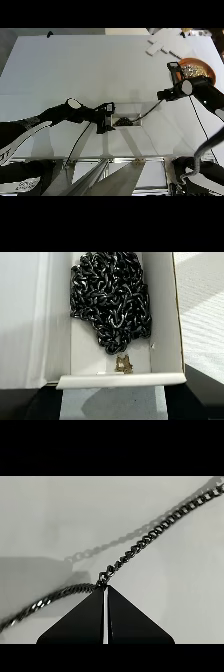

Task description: Fold the box and place the chain.

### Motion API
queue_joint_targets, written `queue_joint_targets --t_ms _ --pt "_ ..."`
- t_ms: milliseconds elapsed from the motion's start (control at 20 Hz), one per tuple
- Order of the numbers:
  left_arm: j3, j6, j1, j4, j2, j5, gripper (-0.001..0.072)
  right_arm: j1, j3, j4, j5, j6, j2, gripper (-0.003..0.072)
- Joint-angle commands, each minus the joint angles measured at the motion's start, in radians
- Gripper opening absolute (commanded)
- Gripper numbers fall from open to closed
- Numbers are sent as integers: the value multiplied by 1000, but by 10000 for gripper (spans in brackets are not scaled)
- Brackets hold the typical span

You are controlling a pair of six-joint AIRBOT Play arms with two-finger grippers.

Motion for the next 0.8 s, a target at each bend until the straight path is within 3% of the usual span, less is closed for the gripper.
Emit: queue_joint_targets --t_ms 0,250,450,650,750 --pt "0 0 0 0 1 0 134 26 0 76 121 -101 114 14" --pt "0 0 0 0 1 0 134 98 0 276 260 -213 411 15" --pt "0 0 0 0 1 0 134 192 0 436 277 -219 609 15" --pt "0 0 0 0 1 0 134 264 0 571 232 -219 661 15" --pt "0 0 0 0 1 0 134 309 0 578 154 -219 646 15"
